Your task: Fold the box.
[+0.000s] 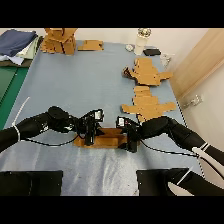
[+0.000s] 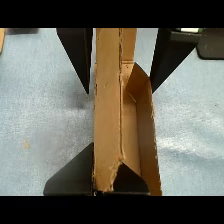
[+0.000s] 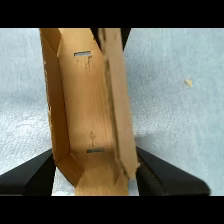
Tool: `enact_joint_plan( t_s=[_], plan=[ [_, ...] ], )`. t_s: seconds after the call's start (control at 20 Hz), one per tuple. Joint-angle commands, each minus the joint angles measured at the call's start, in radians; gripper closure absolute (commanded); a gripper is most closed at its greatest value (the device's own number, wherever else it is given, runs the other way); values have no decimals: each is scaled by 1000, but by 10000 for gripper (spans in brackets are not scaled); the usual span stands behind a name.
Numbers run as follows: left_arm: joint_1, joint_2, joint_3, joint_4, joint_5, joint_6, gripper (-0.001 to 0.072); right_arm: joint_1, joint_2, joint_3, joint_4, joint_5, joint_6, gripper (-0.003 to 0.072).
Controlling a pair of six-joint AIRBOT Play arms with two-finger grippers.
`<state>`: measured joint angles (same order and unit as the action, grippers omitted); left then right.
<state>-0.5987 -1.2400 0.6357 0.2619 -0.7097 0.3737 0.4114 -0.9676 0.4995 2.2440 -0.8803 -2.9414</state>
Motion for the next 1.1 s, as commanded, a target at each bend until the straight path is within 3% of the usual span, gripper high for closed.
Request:
enact_joint_plan(
  t_s=[0.0, 1.05],
  plan=[
    [0, 0, 0, 0, 0, 0, 694, 0, -1, 0, -3, -1, 0, -22],
    [0, 0, 0, 0, 0, 0, 694, 2, -130, 3, 66, 8, -61, -20]
  ],
)
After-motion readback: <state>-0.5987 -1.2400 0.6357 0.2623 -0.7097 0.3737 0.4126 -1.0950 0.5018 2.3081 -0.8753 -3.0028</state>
